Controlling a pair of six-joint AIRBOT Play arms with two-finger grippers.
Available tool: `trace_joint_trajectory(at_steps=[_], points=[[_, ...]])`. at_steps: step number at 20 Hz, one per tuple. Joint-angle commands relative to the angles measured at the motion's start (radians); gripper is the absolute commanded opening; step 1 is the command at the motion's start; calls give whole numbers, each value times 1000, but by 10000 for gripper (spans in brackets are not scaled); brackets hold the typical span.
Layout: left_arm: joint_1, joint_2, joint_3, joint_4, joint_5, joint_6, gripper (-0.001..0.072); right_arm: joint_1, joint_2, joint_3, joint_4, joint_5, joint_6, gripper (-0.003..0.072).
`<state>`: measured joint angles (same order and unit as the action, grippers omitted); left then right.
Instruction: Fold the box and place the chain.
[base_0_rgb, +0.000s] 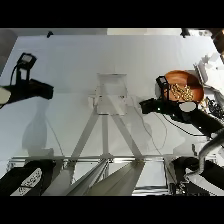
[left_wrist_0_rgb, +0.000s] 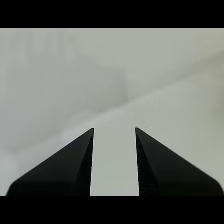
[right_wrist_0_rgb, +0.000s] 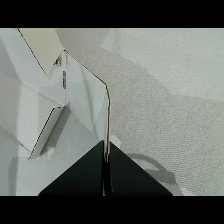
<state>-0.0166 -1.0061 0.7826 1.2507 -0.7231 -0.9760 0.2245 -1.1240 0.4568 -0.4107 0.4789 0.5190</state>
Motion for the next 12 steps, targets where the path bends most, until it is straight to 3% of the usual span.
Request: trace_joint_trajectory(at_steps=[1,2,3,5,12], points=[[-100,-164,203,-52,-151,24,281,0,0,0,0,0,0,9],[-116,-225,262,-95,-203,77,300,0,0,0,0,0,0,9],[-127,-286,318,-139,-253,125,369,0,0,0,0,0,0,9],[-139,-408,426,-239,-332,219,676,0,0,0,0,0,0,9],[-139,-740,668,-559,-518,480,695,0,0,0,0,0,0,9]])
